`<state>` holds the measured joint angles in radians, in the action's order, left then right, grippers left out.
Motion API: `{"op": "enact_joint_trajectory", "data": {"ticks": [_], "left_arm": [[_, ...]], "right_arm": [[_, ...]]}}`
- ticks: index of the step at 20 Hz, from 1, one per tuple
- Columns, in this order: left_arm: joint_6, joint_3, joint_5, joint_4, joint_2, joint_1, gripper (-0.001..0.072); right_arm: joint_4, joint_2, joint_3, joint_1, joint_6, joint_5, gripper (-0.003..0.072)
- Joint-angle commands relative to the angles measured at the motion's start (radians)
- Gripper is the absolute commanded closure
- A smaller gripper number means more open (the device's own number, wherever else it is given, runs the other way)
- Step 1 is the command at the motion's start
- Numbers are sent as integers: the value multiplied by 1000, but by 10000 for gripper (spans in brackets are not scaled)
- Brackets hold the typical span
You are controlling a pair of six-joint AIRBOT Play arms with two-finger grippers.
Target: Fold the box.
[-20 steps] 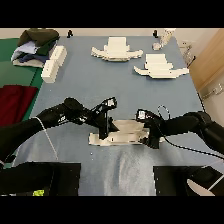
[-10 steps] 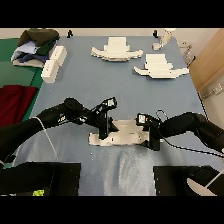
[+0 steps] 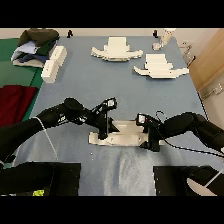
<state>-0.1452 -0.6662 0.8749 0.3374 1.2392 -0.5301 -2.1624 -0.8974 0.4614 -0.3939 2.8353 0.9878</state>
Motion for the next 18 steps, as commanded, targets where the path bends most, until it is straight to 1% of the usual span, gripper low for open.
{"op": "enact_joint_trajectory", "data": {"ticks": [1,5,7,9,11,15,18], "left_arm": [[0,0,-3,-1,1,0,696],[0,0,-2,-1,1,0,696],[0,0,-3,-1,1,0,696],[0,0,-2,-1,1,0,696],[0,0,-2,-1,1,0,696],[0,0,-2,-1,1,0,696],[0,0,-2,-1,1,0,696]], "right_arm": [[-1,-4,-1,-1,0,-4,-29],[3,-39,-1,-1,19,-61,-30],[4,-42,-1,-1,19,-62,-29],[8,-21,-5,-2,19,-45,-18],[11,29,-26,-1,20,-39,-18],[-21,50,-94,-1,94,-121,-19],[-33,50,-96,-4,128,-126,-19]]}}
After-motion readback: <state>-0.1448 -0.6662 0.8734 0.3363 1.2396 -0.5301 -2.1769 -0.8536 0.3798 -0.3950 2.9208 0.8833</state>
